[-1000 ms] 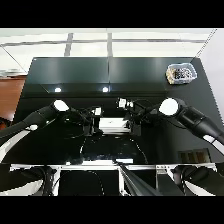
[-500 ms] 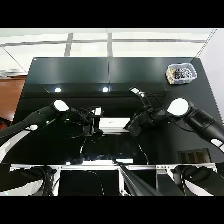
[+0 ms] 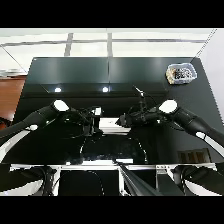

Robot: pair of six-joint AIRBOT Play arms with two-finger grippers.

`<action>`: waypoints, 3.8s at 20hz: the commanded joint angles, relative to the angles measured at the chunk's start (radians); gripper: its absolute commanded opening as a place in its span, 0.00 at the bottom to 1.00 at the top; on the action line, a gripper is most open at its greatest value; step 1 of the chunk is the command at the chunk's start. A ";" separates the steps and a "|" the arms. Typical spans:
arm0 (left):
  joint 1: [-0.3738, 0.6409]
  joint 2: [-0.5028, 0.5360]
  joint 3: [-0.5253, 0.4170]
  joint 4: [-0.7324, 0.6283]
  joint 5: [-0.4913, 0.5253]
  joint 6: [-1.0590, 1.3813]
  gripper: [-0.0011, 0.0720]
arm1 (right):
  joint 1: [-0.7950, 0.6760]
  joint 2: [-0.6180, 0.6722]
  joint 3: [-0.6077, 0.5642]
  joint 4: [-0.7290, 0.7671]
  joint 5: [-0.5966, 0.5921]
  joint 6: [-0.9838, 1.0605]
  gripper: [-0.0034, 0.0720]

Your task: Fold the box and place the chain.

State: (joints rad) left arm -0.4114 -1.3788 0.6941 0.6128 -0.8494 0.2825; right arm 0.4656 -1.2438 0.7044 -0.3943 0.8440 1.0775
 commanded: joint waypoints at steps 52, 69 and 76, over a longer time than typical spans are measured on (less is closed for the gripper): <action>-0.198 -0.105 0.377 0.242 -0.221 -0.539 1.00 | -0.580 0.497 0.098 -0.593 0.450 0.217 0.06; -0.319 -0.116 0.377 0.423 -0.091 -0.867 1.00 | -0.580 0.497 0.098 -0.593 0.450 0.217 0.06; -0.396 -0.128 0.382 0.621 -0.013 -0.930 0.59 | -0.580 0.497 0.098 -0.594 0.431 0.217 0.06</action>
State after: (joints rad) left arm -0.7883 -1.5082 1.0725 1.1629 -0.9062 -0.6144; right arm -0.1135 -0.7475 0.8013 -0.9882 1.2812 1.2945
